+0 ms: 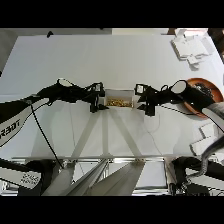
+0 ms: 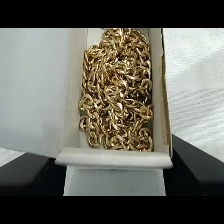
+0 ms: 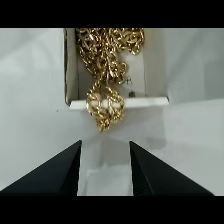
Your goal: Fold the box and place the chain.
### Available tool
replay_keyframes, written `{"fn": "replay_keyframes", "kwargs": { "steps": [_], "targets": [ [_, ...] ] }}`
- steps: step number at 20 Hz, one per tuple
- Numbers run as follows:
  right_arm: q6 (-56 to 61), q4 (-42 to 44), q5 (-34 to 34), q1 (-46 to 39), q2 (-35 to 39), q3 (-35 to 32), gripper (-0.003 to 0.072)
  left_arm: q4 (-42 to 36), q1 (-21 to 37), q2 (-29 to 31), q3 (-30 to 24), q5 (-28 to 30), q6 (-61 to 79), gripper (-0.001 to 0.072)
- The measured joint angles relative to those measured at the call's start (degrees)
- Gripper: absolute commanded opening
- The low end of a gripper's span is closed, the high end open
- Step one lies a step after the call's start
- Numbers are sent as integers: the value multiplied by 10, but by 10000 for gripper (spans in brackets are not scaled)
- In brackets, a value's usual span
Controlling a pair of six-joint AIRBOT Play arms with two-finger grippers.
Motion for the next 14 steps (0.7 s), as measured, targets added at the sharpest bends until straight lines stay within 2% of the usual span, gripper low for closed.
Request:
{"fn": "replay_keyframes", "kwargs": {
  "steps": [3,4,6,9,14],
  "targets": [
    [-69,54,-19,0,-20,-2,332,0,0,0,0,0,0,342],
    [-92,70,-21,0,-24,-3,301,0,0,0,0,0,0,342],
    [-125,90,-24,0,-29,-3,214,0,0,0,0,0,0,342],
    [-148,106,-27,-1,-32,-3,13,0,0,0,0,0,-1,342],
    [-159,113,-28,-1,-33,-3,12,0,0,0,0,0,0,342]
  ]
}}
